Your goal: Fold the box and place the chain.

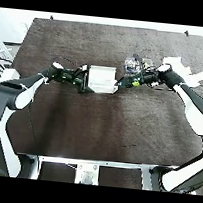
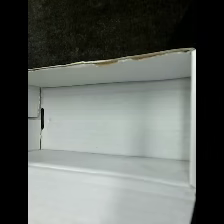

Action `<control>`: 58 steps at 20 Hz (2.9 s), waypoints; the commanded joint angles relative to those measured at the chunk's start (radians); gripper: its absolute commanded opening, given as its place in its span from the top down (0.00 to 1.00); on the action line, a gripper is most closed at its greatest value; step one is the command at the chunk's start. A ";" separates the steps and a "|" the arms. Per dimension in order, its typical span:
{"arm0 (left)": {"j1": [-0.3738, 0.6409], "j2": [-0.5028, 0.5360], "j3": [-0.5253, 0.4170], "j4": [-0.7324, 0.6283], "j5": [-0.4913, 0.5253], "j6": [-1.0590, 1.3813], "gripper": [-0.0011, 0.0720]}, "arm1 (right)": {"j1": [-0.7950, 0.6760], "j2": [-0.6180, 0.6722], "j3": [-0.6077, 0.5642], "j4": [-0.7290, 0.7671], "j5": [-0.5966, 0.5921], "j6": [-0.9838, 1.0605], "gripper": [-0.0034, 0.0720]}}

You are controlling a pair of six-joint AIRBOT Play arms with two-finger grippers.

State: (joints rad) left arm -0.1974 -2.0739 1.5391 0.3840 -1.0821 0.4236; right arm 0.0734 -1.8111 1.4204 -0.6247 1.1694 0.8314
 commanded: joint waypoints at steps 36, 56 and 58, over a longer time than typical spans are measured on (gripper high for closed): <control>0.001 0.000 0.000 0.000 0.000 0.000 0.51 | 0.335 -0.077 0.311 -0.784 -0.011 0.901 0.40; 0.001 0.000 0.000 0.000 0.000 0.000 0.51 | 0.360 -0.140 0.370 -0.888 0.055 1.107 0.49; 0.001 0.000 0.000 0.000 0.000 0.000 0.51 | 0.365 -0.157 0.388 -0.887 0.055 1.131 0.53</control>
State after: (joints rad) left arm -0.1967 -2.0739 1.5391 0.3840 -1.0821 0.4240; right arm 0.4309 -1.9518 1.7935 -1.5120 1.2243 1.9266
